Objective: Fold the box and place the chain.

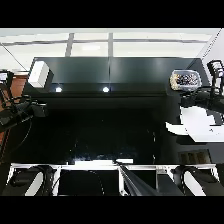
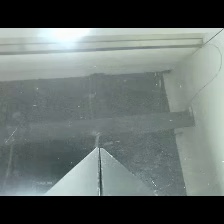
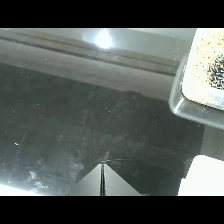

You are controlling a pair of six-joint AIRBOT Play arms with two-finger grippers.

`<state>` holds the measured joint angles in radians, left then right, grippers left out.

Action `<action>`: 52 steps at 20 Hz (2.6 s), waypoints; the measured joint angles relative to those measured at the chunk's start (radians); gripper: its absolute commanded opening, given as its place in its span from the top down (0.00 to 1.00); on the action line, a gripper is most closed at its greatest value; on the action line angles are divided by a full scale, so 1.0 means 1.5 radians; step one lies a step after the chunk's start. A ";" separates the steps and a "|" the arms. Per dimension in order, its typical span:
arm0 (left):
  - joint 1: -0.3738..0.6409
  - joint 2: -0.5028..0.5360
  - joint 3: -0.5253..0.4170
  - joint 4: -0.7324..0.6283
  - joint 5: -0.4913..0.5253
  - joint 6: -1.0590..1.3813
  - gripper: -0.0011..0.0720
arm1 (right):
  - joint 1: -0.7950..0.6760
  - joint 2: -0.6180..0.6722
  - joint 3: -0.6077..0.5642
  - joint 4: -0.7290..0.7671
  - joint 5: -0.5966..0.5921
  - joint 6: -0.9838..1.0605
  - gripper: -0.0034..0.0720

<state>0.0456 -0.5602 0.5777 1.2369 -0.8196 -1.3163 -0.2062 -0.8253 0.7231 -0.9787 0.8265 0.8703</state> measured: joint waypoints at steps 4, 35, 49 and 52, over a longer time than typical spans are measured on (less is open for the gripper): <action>0.000 0.000 0.000 0.000 0.000 0.000 0.95 | 0.000 0.000 0.000 0.000 0.000 0.000 0.94; 0.000 -0.162 0.001 -0.108 0.150 0.000 0.01 | -0.020 -0.090 0.001 0.160 -0.164 0.037 0.00; -0.001 -0.222 0.002 -0.130 0.189 0.002 0.01 | -0.578 -0.469 0.378 -0.158 0.208 0.218 0.00; -0.001 -0.223 0.002 -0.132 0.187 0.002 0.01 | -0.576 -0.531 0.412 -0.143 0.311 0.157 0.00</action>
<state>0.0448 -0.8944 0.5812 1.0386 -0.5385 -1.3128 -1.0702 -1.6218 1.3411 -1.1934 1.2922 1.1053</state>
